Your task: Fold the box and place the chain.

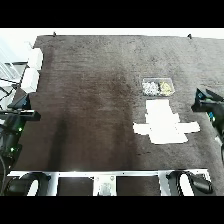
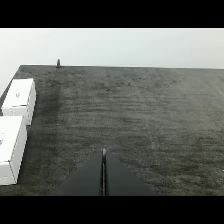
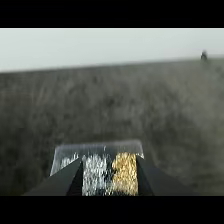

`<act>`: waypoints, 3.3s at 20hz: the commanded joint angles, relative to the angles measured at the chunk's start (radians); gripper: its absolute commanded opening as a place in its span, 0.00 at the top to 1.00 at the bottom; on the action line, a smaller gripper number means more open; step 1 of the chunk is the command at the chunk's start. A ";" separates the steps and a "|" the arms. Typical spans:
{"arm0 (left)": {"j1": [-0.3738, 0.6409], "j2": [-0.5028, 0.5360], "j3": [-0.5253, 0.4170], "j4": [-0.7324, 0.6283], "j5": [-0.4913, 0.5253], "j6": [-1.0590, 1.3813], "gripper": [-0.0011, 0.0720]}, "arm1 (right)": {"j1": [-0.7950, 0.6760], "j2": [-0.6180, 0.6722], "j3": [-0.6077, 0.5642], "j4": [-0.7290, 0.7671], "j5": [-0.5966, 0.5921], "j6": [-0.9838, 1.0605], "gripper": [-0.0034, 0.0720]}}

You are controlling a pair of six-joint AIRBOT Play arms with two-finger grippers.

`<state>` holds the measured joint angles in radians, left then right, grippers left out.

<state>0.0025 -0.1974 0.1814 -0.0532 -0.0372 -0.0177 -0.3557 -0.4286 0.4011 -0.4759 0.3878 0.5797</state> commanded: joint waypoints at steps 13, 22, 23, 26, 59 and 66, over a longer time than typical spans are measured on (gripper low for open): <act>0.000 0.000 0.000 0.000 0.000 0.000 0.96 | -0.669 -0.753 0.626 -0.589 0.970 0.320 0.27; 0.000 0.000 0.000 0.000 0.000 0.000 0.96 | -0.585 -1.024 0.681 -0.592 1.019 0.168 0.26; 0.000 0.000 0.000 0.000 0.000 0.000 0.96 | -0.576 -1.041 0.684 -0.591 1.008 0.167 0.26; 0.000 0.000 0.000 0.000 0.000 0.000 0.96 | -0.573 -1.066 0.684 -0.599 0.982 0.167 0.26; 0.000 0.000 0.000 0.000 0.000 0.000 0.96 | -0.095 -0.883 0.230 -0.028 0.888 0.043 0.95; 0.000 0.000 0.000 0.000 0.000 0.000 0.96 | 0.328 -0.882 0.229 0.293 0.568 0.030 0.95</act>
<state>0.0025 -0.1974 0.1814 -0.0536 -0.0376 -0.0174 -0.1829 -1.3151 0.6338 -0.3386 1.1076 0.6216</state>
